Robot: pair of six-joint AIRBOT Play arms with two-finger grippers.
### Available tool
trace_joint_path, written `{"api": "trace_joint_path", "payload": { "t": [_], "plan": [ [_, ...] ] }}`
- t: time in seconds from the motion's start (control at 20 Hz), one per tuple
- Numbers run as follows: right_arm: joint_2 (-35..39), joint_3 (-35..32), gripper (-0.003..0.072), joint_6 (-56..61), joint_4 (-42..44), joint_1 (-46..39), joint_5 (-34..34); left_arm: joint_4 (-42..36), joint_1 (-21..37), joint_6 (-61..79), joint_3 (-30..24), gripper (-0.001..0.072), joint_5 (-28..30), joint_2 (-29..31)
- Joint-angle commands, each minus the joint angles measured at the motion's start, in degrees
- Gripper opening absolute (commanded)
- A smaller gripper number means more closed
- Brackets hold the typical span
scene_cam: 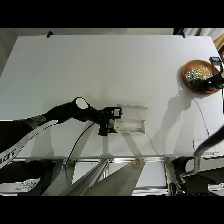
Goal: Fold the box and place the chain.
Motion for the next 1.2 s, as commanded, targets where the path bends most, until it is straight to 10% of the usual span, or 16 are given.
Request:
{"api": "trace_joint_path", "payload": {
  "t": [0.0,1.15],
  "plan": [
    [2.29,0.04,0.0016,-0.02,0.0,0.0,-0.46,0.0,0.02,0.02,0.07,0.0397,0.0,0.04],
    [35.34,0.02,0.0016,-13.51,21.29,3.06,21.05,0.02,0.02,0.02,0.07,0.0397,0.0,0.04]
  ]
}}
